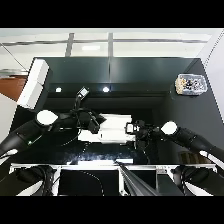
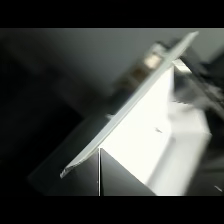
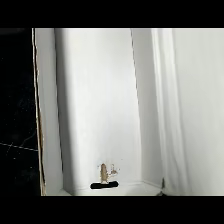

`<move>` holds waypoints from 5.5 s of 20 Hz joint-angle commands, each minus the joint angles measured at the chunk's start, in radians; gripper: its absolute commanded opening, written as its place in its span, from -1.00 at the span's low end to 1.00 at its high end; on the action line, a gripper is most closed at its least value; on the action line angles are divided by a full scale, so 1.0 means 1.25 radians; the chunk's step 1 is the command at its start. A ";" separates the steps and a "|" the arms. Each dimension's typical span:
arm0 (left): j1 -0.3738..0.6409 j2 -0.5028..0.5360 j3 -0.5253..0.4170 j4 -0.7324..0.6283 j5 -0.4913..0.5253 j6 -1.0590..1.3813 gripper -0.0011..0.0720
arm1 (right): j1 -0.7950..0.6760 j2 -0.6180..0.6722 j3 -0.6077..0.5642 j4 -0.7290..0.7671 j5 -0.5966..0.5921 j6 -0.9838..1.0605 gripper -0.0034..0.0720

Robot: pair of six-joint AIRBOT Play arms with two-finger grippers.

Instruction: Fold the box and place the chain.

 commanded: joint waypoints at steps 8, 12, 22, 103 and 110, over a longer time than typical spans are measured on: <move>-0.015 -0.151 -0.001 -0.007 0.022 0.042 -0.90 | 0.000 0.000 0.000 0.000 -0.002 0.002 0.36; 0.031 -0.071 0.029 0.107 0.002 0.043 -0.89 | 0.000 0.000 0.000 0.000 -0.002 0.002 0.36; 0.233 0.070 0.017 0.442 -0.381 0.167 0.78 | 0.000 0.000 0.000 0.000 -0.002 0.002 0.36; 0.600 0.214 -0.067 0.330 -0.385 -0.457 -0.89 | 0.000 0.000 0.000 0.000 -0.002 0.002 0.36; 0.704 0.089 -0.068 0.364 -0.442 -0.525 -0.89 | 0.000 0.000 0.000 0.000 -0.002 0.002 0.36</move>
